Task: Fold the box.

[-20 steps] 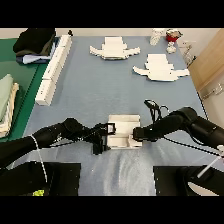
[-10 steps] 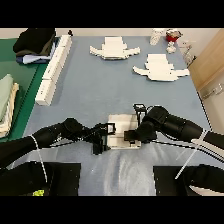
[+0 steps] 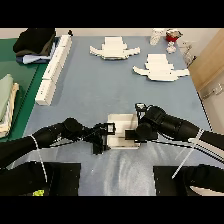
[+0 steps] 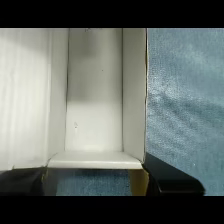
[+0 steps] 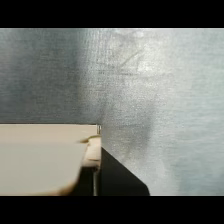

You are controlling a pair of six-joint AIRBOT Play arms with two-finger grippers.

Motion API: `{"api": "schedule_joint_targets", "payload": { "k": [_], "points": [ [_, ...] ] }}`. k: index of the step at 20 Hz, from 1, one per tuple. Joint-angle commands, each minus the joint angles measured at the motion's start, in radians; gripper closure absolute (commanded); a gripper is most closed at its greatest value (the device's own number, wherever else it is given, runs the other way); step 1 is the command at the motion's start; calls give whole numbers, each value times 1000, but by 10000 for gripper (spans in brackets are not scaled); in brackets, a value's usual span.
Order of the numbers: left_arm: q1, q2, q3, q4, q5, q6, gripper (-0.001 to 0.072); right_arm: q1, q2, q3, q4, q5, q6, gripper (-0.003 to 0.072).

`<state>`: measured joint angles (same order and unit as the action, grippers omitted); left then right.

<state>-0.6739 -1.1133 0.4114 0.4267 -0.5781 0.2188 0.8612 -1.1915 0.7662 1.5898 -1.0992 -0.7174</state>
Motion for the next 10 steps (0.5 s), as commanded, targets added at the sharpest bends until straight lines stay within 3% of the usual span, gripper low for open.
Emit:
{"api": "schedule_joint_targets", "payload": {
  "k": [1,3,4,5,6,10],
  "points": [
    [0,1,1,0,0,0,176,1,-1,1,1,7,11,685],
    [0,1,1,0,0,0,176,1,0,1,1,7,10,684],
    [0,1,1,0,0,1,176,1,2,2,1,5,10,601],
    [0,1,1,0,0,0,176,1,2,3,0,-5,10,380],
    [0,1,1,0,0,1,176,1,2,7,0,-23,10,307],
    [0,1,1,0,0,0,176,1,2,16,-1,-67,2,307]
  ]
}}
